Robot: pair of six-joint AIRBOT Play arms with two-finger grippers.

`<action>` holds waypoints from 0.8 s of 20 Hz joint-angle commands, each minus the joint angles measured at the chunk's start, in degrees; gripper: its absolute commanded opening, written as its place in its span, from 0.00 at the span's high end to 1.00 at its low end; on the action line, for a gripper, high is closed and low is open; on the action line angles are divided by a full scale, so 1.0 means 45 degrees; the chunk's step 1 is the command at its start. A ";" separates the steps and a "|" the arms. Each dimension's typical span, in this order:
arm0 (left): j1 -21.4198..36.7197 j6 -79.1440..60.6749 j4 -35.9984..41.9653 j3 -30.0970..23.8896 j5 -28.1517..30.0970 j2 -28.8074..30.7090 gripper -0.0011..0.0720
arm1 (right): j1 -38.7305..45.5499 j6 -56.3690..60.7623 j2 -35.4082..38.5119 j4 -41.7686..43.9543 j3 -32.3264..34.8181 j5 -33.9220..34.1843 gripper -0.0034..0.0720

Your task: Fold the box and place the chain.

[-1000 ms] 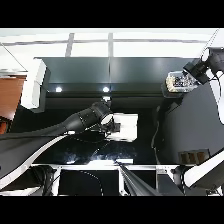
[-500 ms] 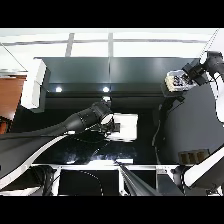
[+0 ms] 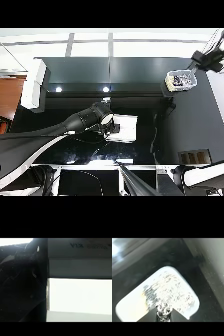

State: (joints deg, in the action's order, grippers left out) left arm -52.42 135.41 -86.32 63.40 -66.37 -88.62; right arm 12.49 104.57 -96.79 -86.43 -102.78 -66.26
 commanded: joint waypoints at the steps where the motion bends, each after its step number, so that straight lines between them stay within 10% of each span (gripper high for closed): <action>1: 0.0005 0.0005 -0.0005 -0.0005 0.0015 0.0000 0.94 | 0.0015 -0.2749 0.2278 0.1598 0.0053 -0.1112 0.95; 8: 0.0005 0.0005 -0.0010 -0.0005 0.0039 0.0000 0.94 | -0.0019 -0.4726 0.7232 0.5727 0.1107 -0.0724 0.95; 16: 0.0010 0.0005 -0.0039 -0.0005 0.0049 0.0000 0.94 | -0.2560 -0.5634 1.0501 0.5401 0.4211 -0.2254 0.95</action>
State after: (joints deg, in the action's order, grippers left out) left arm -52.45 135.46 -86.35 63.40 -66.35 -88.62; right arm 5.58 81.89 -54.48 -61.32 -89.65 -72.71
